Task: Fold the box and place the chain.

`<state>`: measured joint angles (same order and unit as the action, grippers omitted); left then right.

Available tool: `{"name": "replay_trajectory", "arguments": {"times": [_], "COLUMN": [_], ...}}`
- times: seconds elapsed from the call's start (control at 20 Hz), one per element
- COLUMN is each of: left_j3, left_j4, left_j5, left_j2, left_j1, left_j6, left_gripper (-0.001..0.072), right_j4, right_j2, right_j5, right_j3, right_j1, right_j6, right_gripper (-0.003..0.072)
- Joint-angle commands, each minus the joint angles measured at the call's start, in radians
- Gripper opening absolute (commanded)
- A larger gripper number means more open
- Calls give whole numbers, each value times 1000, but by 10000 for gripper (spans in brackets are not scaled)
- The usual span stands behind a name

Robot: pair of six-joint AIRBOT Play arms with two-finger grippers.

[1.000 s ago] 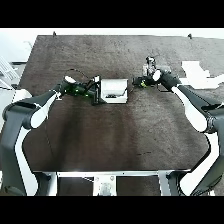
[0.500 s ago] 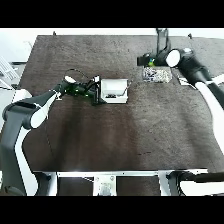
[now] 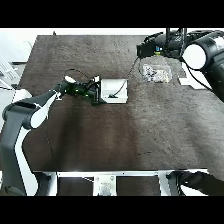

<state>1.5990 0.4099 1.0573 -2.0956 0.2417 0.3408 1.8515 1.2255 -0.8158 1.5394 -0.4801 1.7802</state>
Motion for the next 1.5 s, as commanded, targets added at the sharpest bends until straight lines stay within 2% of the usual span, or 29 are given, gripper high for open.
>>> {"name": "replay_trajectory", "arguments": {"times": [0.0, 0.3, 0.8, 1.0, 1.15, 1.3, 1.45], "left_j3": [0, 0, 0, 0, 0, 0, 0], "left_j4": [0, 0, 0, 0, 0, 0, 0], "left_j5": [0, 0, -1, 0, -1, -1, 0], "left_j2": [1, 1, 1, 1, 1, 1, 1], "left_j1": [0, 0, 0, 0, 0, 0, 0], "left_j6": [0, 0, 0, 0, 0, 0, 0], "left_gripper": [360, 360, 360, 360, 360, 360, 360], "right_j4": [93, 97, 94, 94, 94, 93, 94], "right_j2": [-49, -45, 62, 90, 164, 298, 428], "right_j5": [-11, -16, -14, 54, 177, 268, 281], "right_j3": [0, -2, -76, -135, -210, -248, -249], "right_j1": [-87, -173, -205, -211, -205, -183, -164], "right_j6": [46, 106, 230, 298, 368, 417, 446], "right_gripper": [6, 5, 6, 6, 6, 6, 6]}}
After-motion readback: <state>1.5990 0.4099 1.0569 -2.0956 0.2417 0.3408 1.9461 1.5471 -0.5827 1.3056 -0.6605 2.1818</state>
